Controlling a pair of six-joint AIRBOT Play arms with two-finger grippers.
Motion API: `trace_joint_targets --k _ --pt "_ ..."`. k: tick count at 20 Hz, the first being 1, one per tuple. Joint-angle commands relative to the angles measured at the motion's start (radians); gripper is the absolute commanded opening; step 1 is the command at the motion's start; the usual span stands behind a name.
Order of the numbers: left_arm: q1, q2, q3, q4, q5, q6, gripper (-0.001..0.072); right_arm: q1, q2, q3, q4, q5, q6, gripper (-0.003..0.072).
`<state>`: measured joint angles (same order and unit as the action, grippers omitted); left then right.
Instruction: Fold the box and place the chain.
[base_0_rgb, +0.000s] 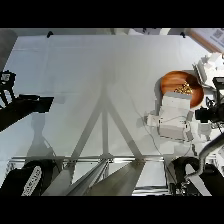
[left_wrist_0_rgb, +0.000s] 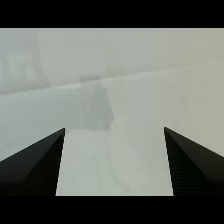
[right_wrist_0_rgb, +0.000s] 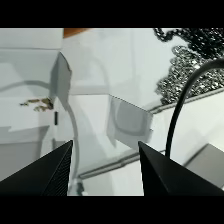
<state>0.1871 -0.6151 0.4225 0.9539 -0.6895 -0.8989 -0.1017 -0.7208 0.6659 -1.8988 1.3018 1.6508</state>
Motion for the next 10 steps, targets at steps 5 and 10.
trace_joint_targets --k 5,10 --pt "0.000 0.001 0.000 0.000 0.000 0.000 0.0697 -0.201 0.000 0.001 -0.077 0.038 -0.065 0.0482" --pt "0.000 0.001 0.000 0.000 0.000 0.000 0.0697 -0.380 -0.023 0.001 0.100 -0.090 -0.153 0.0471"
